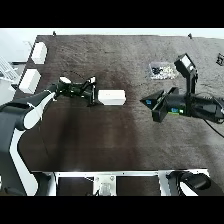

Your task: Fold the box and place the chain.

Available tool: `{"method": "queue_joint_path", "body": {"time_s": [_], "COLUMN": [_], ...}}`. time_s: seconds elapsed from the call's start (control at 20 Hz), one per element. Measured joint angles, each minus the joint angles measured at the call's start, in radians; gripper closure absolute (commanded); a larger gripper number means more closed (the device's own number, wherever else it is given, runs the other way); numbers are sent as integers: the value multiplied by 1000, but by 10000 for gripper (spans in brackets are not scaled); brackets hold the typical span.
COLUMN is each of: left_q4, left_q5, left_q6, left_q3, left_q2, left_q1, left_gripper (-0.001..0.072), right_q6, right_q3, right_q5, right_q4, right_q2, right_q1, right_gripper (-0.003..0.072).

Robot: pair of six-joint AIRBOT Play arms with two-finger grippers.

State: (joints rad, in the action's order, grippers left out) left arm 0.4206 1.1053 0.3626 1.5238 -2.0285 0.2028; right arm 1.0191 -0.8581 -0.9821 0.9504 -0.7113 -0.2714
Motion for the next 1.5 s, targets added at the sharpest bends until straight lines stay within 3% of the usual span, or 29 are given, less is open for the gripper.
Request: {"method": "queue_joint_path", "body": {"time_s": [0.2, 0.45, 0.55, 0.7, 0.9, 1.25, 1.5], "left_q4": [0, 21, 27, 31, 37, 46, 108], "left_q5": [8, -21, -87, -263, -429, -522, -606], "left_q6": [-135, -356, -420, -486, -573, -655, -670], "left_q3": [2, -14, -60, -171, -282, -356, -381], "left_q2": [49, 190, 266, 390, 478, 539, 556], "left_q1": [-27, -130, -182, -269, -388, -583, -646], "left_gripper": [694, 695, 694, 693, 693, 694, 693], "right_q6": [31, 44, 45, 45, 47, 48, 47], "right_q3": [40, 52, 58, 79, 121, 145, 148], "right_q5": [11, 14, 16, 29, 61, 94, 110], "right_q4": [3, 5, 5, 5, 5, 5, 5], "right_q2": [26, 34, 35, 35, 35, 35, 35], "right_q1": [0, 0, 0, 0, 0, 0, 0], "right_gripper": [674, 674, 674, 674, 674, 674, 674]}}
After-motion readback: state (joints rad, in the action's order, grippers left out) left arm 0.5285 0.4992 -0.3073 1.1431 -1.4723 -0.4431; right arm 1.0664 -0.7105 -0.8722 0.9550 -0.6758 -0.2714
